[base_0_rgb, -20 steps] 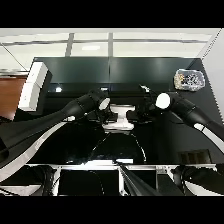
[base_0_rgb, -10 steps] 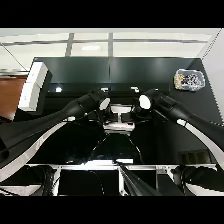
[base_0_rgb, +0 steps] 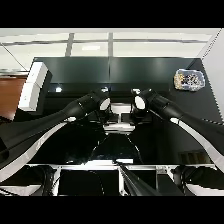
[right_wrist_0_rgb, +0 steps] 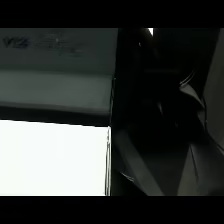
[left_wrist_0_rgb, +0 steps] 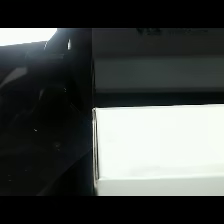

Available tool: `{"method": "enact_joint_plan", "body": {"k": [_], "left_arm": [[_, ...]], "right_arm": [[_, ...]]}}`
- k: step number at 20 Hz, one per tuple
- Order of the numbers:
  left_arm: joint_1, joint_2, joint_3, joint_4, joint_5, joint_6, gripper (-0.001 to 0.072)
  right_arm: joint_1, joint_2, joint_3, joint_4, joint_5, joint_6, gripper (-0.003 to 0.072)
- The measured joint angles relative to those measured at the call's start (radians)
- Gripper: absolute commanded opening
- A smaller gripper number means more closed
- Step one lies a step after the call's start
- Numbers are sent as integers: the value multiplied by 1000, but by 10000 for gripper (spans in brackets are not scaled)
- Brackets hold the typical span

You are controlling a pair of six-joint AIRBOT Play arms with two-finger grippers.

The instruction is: Fold the box and place the chain.

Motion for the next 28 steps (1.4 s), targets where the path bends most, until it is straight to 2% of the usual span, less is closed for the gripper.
{"method": "enact_joint_plan", "body": {"k": [1,2,3,4,7,8,10,11,17,22,25,28], "left_arm": [[0,0,0,0,-2,0,27],[0,0,0,3,-2,5,27],[0,0,0,6,-3,4,27],[0,0,0,6,-3,4,27],[0,0,0,0,-3,1,27],[0,0,0,0,-3,1,27],[0,0,0,3,-3,4,27],[0,0,0,3,-5,4,27],[1,0,0,5,-1,4,27],[1,0,0,5,11,4,28],[1,0,0,5,27,7,28],[1,0,0,5,27,7,27]], "right_arm": [[0,0,0,3,2,3,109],[0,-1,0,5,5,2,279],[-2,-2,0,5,10,1,229],[-2,-2,0,10,9,2,19],[-4,-2,1,26,5,5,10],[-5,-2,0,27,5,1,15],[-5,-2,1,29,4,-8,335],[-6,-1,0,30,5,-10,391],[-10,73,0,26,-3,-70,389],[-31,278,0,-62,65,-184,389],[-104,410,-2,-268,91,-237,388],[-269,473,-33,-467,-21,-258,391]]}}
